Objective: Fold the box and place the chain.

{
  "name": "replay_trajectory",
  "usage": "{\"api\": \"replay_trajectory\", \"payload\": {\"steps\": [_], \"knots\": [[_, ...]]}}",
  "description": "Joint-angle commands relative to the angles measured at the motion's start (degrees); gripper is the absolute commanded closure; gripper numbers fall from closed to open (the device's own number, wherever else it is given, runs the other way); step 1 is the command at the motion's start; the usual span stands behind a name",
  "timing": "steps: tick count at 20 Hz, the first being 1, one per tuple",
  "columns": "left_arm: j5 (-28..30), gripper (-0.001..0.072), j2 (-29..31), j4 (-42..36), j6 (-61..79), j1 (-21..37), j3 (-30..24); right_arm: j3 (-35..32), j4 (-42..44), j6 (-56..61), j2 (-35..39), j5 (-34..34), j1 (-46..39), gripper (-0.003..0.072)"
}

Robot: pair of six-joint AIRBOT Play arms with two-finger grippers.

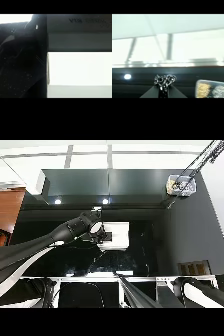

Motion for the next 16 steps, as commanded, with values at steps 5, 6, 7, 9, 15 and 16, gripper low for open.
{"api": "replay_trajectory", "payload": {"steps": [5, 6, 7, 9, 15, 16], "knots": [[0.07, 0.0683, -0.04, 0.02, 0.00, 0.04, 0.07, -1.01, 11.08, -2.51, 4.94, 1.75, 1.86, 0.0675], [0.07, 0.0683, -0.04, 0.02, 0.00, 0.04, 0.07, -1.01, 10.97, -2.56, 4.94, 2.45, 3.17, 0.0675], [0.07, 0.0683, -0.04, 0.02, 0.02, 0.04, 0.07, -1.31, 10.93, -2.64, 4.94, 3.23, 4.26, 0.0675], [0.07, 0.0683, -0.04, 0.02, 0.00, 0.04, 0.07, -2.49, 10.95, -2.64, 5.05, 4.13, 6.91, 0.0675], [0.07, 0.0683, -0.04, 0.02, 0.00, 0.04, 0.07, -5.75, 11.08, -2.64, 5.05, 5.79, 13.31, 0.0675], [0.07, 0.0683, -0.04, 0.02, 0.00, 0.04, 0.07, -6.01, 11.21, -2.64, 5.03, 6.14, 14.14, 0.0674]]}}
